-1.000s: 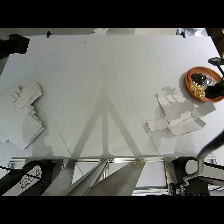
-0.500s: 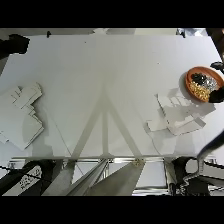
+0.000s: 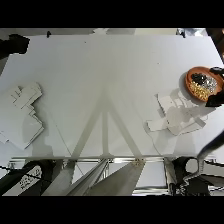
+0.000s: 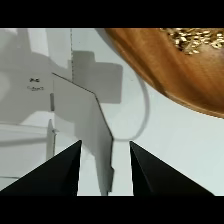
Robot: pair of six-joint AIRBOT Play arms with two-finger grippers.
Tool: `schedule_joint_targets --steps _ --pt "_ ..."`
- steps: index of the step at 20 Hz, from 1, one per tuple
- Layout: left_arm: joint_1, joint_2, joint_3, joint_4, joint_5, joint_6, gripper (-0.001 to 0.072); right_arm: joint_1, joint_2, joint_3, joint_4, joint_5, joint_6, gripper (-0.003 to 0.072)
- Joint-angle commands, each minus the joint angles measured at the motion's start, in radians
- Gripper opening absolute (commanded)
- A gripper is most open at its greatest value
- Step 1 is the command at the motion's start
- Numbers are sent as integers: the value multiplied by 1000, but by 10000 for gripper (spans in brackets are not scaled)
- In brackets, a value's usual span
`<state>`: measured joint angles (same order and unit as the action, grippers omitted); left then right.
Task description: Fold the box and place the chain.
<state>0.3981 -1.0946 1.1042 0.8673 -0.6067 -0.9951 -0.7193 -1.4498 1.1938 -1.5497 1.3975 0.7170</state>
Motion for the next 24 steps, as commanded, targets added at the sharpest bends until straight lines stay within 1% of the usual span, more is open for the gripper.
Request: schedule_joint_targets --steps 1,2,3,4,5,7,10,12,14,16,17,19,21,24 --pt "0 1 0 0 0 0 694 -1 -30 -6 5 32 -7 250" --pt "0 1 0 0 0 0 694 -1 -31 -6 6 34 -7 148" --pt "0 1 0 0 0 0 694 -1 -31 -6 6 36 -8 80" --pt "0 1 0 0 0 0 694 -1 -31 -6 5 48 -8 33" --pt "0 1 0 0 0 0 694 -1 -29 -6 6 59 -13 18" --pt "0 1 0 0 0 0 694 -1 -16 -5 31 59 -23 18" --pt "0 1 0 0 0 0 694 -1 29 -5 123 56 -64 17" --pt "0 1 0 0 0 0 694 -1 63 -5 232 59 -59 17" --pt "0 1 0 0 0 0 694 0 94 -5 371 61 -33 17" --pt "0 1 0 0 0 0 694 22 103 -5 442 86 -29 18" --pt "0 1 0 0 0 0 694 46 103 -6 462 92 10 18" --pt "0 1 0 0 0 0 694 124 103 -6 521 95 19 17" --pt "0 1 0 0 0 0 694 231 103 -6 592 89 19 17" --pt "0 1 0 0 0 0 694 404 99 -6 668 48 19 16"
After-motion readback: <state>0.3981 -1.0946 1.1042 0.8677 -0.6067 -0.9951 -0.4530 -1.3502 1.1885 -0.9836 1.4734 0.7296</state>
